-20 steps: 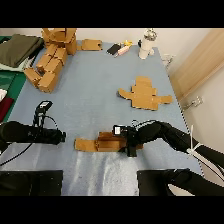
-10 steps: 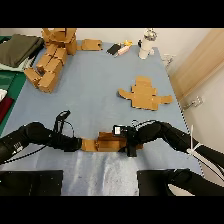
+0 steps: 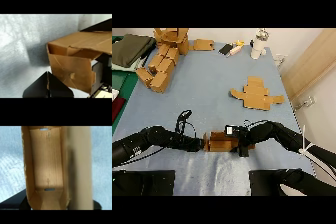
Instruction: Fold the box.
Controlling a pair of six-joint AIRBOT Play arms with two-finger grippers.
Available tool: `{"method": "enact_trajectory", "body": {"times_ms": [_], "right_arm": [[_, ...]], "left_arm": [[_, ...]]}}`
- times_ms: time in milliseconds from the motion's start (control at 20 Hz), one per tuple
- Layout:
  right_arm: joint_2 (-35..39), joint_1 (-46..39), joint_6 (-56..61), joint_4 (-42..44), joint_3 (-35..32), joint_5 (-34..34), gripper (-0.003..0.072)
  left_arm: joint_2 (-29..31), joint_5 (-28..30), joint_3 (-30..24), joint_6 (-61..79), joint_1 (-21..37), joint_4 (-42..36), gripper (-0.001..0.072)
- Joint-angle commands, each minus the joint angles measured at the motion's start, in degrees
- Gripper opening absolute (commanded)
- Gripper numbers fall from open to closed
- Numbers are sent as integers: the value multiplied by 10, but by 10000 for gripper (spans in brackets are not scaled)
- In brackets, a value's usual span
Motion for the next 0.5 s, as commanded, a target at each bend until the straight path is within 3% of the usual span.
{"method": "enact_trajectory", "body": {"times_ms": [0,450], "right_arm": [[0,0,0,0,0,0,513],[0,0,0,0,0,0,513]], "left_arm": [[3,9,12,4,-5,-1,15],[-2,-25,35,5,22,10,16]]}}
